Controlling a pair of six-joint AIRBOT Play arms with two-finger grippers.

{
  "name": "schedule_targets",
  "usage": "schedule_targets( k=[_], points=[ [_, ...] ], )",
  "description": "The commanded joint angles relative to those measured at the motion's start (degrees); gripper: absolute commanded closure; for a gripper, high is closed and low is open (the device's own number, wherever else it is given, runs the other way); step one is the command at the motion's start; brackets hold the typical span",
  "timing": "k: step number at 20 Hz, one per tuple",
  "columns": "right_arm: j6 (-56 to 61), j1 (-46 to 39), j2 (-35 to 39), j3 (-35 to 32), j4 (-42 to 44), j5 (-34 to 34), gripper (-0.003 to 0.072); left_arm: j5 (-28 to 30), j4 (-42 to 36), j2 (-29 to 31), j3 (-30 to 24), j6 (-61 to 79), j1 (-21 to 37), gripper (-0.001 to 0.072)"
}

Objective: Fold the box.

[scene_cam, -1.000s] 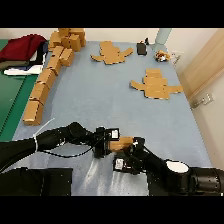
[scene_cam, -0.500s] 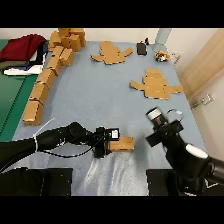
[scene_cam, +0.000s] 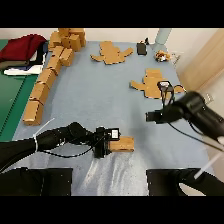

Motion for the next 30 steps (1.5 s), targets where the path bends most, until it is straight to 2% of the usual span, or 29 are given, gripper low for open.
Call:
schedule_targets(
  k=[1, 5, 8, 10, 12, 15, 17, 19, 21, 25, 27, 30],
  points=[
    [-3.5, -6.1, -9.3, 7.3, 13.0, -0.9, 0.0681, 0.5, -0.3, 0.1, 0.2, -1.0, 0.1, 0.0187],
    [-3.5, -6.1, -11.5, 7.6, 13.0, -0.9, 0.0681, 0.5, 0.3, 2.6, 0.9, -15.2, 0.4, 0.0187],
    [-3.5, -6.1, -11.5, 7.6, 12.7, -0.9, 0.0681, 1.1, 3.3, 8.4, 1.0, -30.2, 4.8, 0.0187],
    [-3.5, -6.1, -11.5, 7.6, 12.7, -0.9, 0.0681, 1.4, 9.4, 12.3, 1.0, -42.8, 12.0, 0.0187],
    [-3.5, -6.1, -11.5, 7.6, 12.7, -0.9, 0.0681, 1.5, 16.0, 14.8, 1.0, -51.8, 21.8, 0.0188],
    [-3.5, -6.1, -11.5, 7.6, 12.7, -0.9, 0.0681, 1.2, 18.4, 14.0, 1.1, -57.2, 35.4, 0.0187],
    [-3.5, -6.1, -11.5, 7.6, 12.7, -0.9, 0.0681, 0.9, 19.5, 11.2, 2.7, -57.0, 41.2, 0.0187],
    [-3.5, -6.1, -11.5, 7.6, 12.7, -0.9, 0.0681, 0.7, 21.7, 6.4, 6.8, -57.1, 44.0, 0.0187],
    [-3.5, -6.1, -11.5, 7.6, 12.7, -0.9, 0.0681, 0.3, 22.3, -0.1, 13.3, -57.9, 44.9, 0.0188],
    [-3.5, -6.1, -11.5, 7.6, 12.7, -0.9, 0.0681, 0.3, 24.3, -14.2, 29.9, -61.4, 45.7, 0.0187],
    [-3.5, -6.1, -11.5, 7.6, 12.7, -0.9, 0.0681, -0.7, 31.1, -20.9, 38.8, -68.3, 46.3, 0.0187],
    [-3.5, -6.1, -11.5, 7.6, 12.7, -0.9, 0.0681, -5.9, 41.7, -29.9, 51.9, -77.5, 47.7, 0.0187]
  ],
)
